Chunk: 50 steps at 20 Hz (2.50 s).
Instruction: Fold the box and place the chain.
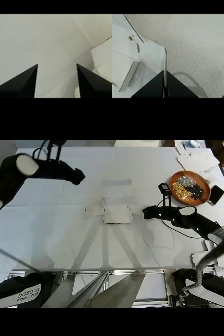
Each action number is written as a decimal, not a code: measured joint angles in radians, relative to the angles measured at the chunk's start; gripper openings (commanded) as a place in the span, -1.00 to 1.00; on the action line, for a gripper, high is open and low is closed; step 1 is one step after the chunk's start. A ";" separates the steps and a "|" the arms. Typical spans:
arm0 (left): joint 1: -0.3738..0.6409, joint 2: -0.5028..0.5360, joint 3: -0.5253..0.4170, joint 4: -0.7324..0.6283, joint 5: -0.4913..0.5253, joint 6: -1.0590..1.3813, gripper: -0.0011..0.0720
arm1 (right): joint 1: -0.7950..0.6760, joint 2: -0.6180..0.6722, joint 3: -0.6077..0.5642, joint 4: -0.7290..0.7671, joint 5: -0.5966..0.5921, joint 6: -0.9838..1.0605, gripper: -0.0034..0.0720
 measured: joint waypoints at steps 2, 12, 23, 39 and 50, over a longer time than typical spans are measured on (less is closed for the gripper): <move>0.024 -0.103 0.072 -0.132 -0.085 0.075 0.62 | 0.000 0.000 0.000 0.000 0.000 0.000 -0.87; 0.018 -0.426 0.211 -0.435 -0.230 0.401 0.94 | 0.000 0.000 0.000 0.000 0.000 0.000 -0.87; -0.031 -0.458 0.217 -0.432 -0.355 0.590 0.16 | 0.000 0.000 0.000 0.000 0.000 0.000 -0.87; -0.077 -0.460 0.217 -0.365 -0.376 0.771 -0.27 | 0.000 0.000 0.000 0.000 0.000 0.000 -0.87; -0.082 -0.477 0.217 -0.336 -0.331 0.785 -0.94 | 0.000 0.000 0.000 0.001 -0.002 0.000 -0.87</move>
